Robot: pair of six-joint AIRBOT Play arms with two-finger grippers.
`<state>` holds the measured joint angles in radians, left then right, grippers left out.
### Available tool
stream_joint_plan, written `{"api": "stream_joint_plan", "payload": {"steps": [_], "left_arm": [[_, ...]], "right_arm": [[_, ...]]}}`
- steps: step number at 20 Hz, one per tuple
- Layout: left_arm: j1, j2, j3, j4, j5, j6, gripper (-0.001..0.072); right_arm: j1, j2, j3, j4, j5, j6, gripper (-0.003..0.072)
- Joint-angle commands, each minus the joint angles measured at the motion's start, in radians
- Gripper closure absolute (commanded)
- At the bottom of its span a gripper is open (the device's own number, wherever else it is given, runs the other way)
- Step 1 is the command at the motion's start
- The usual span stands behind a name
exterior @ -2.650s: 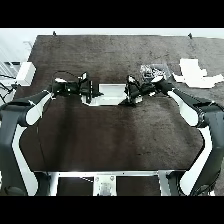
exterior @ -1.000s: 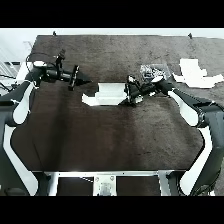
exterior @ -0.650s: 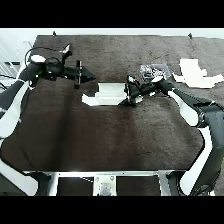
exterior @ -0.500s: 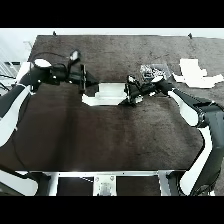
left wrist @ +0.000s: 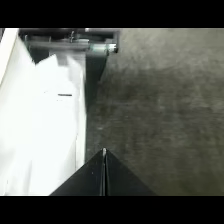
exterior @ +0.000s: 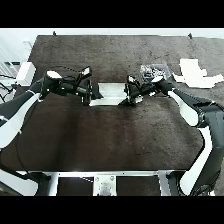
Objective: Fold the box and place the chain.
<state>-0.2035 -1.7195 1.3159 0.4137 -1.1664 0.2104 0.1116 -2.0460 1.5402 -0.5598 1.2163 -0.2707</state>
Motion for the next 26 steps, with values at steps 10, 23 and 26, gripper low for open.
{"api": "stream_joint_plan", "payload": {"steps": [10, 23, 26], "left_arm": [[-0.005, -0.207, 0.278, 0.015, 0.129, -0.106, 0.0693], [-0.014, -0.265, 0.277, 0.022, 0.2, -0.125, 0.0692], [-0.016, -0.265, 0.277, 0.025, 0.18, -0.125, 0.0691]], "right_arm": [[0.0, 0.0, 0.0, 0.0, 0.0, 0.0, 0.0102], [0.0, 0.0, 0.0, 0.0, 0.0, 0.0, 0.0102], [0.0, 0.0, 0.0, 0.0, 0.0, 0.0, 0.0102]]}}
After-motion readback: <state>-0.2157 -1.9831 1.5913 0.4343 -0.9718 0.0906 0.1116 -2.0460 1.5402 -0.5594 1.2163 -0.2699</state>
